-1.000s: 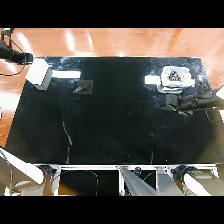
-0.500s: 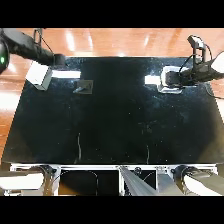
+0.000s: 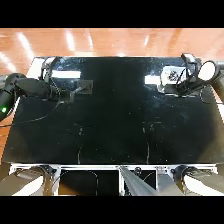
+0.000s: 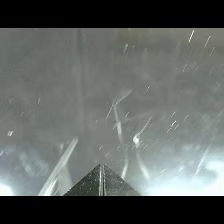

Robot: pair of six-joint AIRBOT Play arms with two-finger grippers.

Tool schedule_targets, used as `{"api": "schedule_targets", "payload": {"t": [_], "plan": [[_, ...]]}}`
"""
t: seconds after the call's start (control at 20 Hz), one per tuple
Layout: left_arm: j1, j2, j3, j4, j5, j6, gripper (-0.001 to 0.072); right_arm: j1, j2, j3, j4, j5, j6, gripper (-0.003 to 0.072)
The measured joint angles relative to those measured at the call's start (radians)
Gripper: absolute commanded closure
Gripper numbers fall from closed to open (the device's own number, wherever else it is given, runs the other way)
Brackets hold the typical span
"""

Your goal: Fold the box and place the chain.

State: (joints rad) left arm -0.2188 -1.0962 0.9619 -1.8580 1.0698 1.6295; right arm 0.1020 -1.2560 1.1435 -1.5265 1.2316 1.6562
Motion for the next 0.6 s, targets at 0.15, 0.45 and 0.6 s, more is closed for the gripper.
{"api": "schedule_targets", "payload": {"t": [0.15, 0.45, 0.6], "plan": [[-0.026, 0.013, -0.017, 0.004, 0.000, -0.018, 0.0688, 0.000, -0.002, -0.008, 0.037, 0.034, 0.012, 0.0656], [-0.048, 0.019, -0.026, 0.008, -0.024, -0.030, 0.0688, 0.000, -0.002, -0.013, 0.062, 0.056, 0.020, 0.0657], [-0.051, 0.020, -0.027, 0.008, -0.027, -0.032, 0.0688, 0.000, -0.002, -0.013, 0.065, 0.060, 0.020, 0.0656]]}}
